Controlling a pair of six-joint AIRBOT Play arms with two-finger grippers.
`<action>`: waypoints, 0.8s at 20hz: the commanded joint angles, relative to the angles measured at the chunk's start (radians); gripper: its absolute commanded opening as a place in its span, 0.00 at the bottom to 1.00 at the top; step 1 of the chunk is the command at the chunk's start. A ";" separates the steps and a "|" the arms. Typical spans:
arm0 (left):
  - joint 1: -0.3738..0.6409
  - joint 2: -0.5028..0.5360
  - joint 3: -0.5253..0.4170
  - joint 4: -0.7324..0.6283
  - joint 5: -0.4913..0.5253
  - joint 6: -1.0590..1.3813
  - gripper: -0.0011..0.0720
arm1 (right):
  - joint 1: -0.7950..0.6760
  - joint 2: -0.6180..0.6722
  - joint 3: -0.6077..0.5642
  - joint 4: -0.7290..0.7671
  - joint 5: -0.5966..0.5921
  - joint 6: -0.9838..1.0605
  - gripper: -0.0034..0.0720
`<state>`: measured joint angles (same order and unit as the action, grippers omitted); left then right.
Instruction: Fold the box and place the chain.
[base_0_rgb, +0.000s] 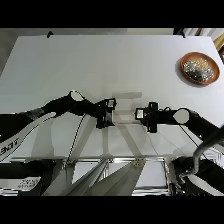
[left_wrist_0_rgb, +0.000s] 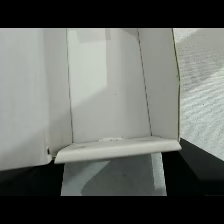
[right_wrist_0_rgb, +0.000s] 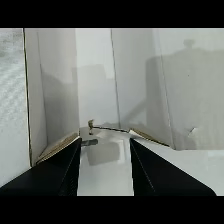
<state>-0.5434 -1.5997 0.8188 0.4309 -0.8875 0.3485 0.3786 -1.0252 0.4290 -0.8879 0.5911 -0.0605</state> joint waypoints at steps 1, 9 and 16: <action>0.000 -0.001 0.000 -0.001 0.001 -0.001 0.30 | -0.001 0.000 0.001 -0.028 -0.001 -0.001 0.54; 0.000 -0.001 0.000 -0.001 0.001 -0.001 0.30 | 0.000 0.000 0.001 -0.006 0.046 -0.081 0.07; 0.000 -0.001 0.000 -0.001 0.001 -0.001 0.30 | 0.000 -0.016 0.001 0.032 0.045 -0.106 0.18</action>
